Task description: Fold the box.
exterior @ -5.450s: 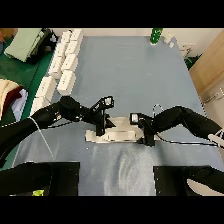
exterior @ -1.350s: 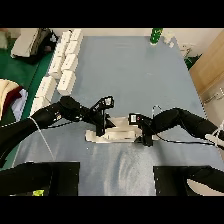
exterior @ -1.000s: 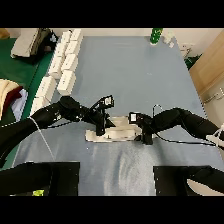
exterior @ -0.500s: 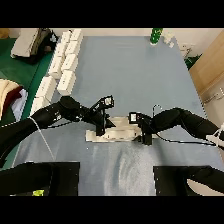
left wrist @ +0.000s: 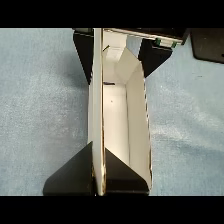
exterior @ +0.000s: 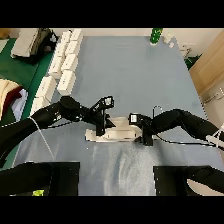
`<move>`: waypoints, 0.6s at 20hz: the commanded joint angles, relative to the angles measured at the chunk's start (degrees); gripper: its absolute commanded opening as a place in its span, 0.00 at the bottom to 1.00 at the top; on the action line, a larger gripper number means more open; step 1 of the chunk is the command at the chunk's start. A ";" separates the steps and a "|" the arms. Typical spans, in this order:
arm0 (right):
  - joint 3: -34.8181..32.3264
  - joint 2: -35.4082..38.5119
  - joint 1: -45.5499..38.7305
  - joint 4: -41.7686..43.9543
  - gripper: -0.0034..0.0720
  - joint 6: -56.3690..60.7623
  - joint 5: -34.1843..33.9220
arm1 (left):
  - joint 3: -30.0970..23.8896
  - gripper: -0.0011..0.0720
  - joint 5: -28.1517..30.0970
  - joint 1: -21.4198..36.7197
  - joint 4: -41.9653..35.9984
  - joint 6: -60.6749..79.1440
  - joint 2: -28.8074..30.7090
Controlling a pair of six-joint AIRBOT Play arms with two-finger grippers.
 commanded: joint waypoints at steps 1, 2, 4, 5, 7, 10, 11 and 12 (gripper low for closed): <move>-0.42 0.07 0.00 0.09 0.73 0.02 0.46 | 0.04 0.03 0.02 0.00 0.00 -0.02 -0.02; -0.42 0.07 0.00 0.09 0.73 0.02 0.70 | 0.07 0.03 0.02 0.00 0.00 -0.02 -0.02; -0.42 0.07 0.00 0.07 0.73 0.02 0.72 | 0.04 0.03 0.02 0.00 0.00 -0.02 -0.02; -0.42 0.07 0.00 0.07 0.73 0.02 0.85 | 0.07 0.03 0.02 0.00 0.00 -0.02 -0.02; -0.42 0.07 0.00 0.07 0.73 0.02 1.31 | 0.04 0.03 0.02 0.00 0.00 -0.02 -0.02; -0.39 0.07 0.00 0.04 0.73 0.02 1.79 | 0.07 0.03 0.02 -0.02 0.00 -0.02 -0.02; -0.42 0.07 0.00 0.02 0.73 0.02 1.77 | 0.07 0.03 0.02 0.00 0.00 -0.02 -0.02; -0.42 0.07 0.00 0.02 0.73 0.02 1.75 | 0.07 0.03 0.02 -0.02 0.00 -0.02 -0.02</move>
